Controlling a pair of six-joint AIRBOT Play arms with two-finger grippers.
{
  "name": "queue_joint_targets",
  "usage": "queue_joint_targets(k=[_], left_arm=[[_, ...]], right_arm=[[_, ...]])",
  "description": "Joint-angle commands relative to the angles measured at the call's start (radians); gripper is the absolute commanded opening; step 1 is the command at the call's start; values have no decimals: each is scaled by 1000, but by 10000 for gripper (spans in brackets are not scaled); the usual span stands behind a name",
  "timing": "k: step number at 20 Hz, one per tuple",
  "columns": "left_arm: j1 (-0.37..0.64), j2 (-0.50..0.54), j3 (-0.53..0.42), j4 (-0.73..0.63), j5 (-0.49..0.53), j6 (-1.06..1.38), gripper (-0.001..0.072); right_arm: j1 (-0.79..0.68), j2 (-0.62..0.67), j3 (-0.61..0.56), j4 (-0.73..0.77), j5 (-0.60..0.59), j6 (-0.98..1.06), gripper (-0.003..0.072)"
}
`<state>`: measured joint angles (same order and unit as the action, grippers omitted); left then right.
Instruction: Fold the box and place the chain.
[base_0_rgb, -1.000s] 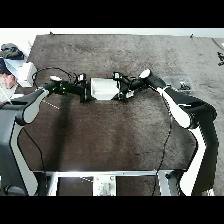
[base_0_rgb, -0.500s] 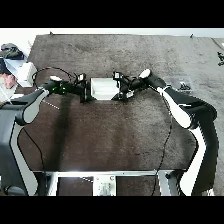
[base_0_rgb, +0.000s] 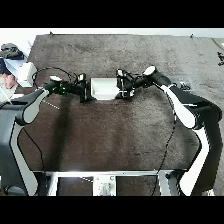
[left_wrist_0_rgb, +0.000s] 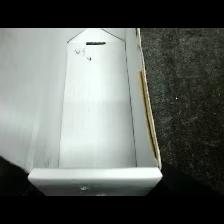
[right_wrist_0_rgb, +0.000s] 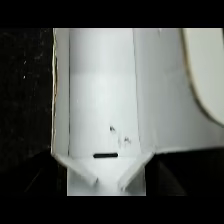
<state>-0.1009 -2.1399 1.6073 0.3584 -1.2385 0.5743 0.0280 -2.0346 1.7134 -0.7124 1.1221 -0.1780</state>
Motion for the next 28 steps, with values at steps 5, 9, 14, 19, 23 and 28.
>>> queue_joint_targets(k=[5, 9, 14, 19, 23, 28], left_arm=[[0, 1, 0, 0, 0, 1, 205], [0, 1, 0, 0, 0, 1, 205], [0, 1, 0, 0, 0, 1, 205], [0, 1, 0, 0, 0, 1, 204], [0, 1, 0, 0, 0, 1, 205], [0, 1, 0, 0, 0, 1, 205]], right_arm=[[-31, 135, 1, -150, 44, 193, 595], [-29, 163, 0, 39, 134, 227, -9], [18, 116, 0, 149, 76, 227, -12], [42, 83, 0, 152, -100, 227, -14], [33, 77, 0, 152, -198, 227, -15], [33, 56, 0, 140, -288, 227, -16]])
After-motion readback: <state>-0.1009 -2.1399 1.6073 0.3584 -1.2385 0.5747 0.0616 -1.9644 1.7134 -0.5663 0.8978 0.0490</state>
